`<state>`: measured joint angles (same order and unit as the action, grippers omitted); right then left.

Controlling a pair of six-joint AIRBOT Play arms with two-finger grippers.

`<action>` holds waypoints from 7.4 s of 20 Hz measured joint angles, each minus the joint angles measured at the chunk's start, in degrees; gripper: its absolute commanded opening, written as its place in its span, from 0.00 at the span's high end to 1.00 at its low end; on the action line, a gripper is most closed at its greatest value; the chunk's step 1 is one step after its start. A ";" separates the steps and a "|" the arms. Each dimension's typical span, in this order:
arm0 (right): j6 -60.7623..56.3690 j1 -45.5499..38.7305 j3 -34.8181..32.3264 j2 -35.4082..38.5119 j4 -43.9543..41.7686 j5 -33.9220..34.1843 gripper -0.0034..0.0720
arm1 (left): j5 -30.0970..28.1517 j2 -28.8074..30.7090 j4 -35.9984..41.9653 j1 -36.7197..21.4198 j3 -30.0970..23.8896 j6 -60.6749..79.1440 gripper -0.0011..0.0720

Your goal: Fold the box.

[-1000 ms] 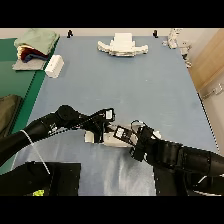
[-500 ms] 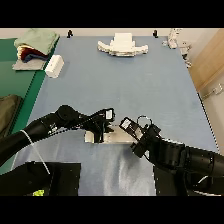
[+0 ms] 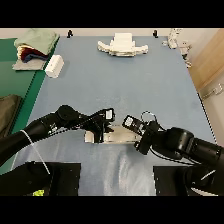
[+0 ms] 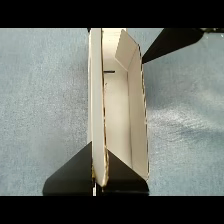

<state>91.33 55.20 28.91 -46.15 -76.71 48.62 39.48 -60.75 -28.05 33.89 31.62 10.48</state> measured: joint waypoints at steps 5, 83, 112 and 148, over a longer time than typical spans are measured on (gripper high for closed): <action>42.62 -16.70 -2.43 0.66 -27.65 -3.13 0.01 | 0.00 0.00 -0.02 0.00 0.00 0.00 0.96; 80.81 -29.09 -3.82 -12.07 -52.39 -2.93 0.23 | 0.00 -0.02 0.00 0.02 0.00 0.02 0.96; 80.81 -29.09 -3.93 -11.72 -51.95 -1.29 0.00 | 0.00 -0.07 0.00 0.07 0.00 0.02 0.96; 80.74 -29.11 -3.80 -12.76 -51.63 -1.36 0.21 | -0.94 -0.07 0.35 0.07 0.04 0.07 0.96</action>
<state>172.07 26.09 25.10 -58.92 -128.33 47.27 38.54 -60.82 -27.70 33.95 31.66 10.55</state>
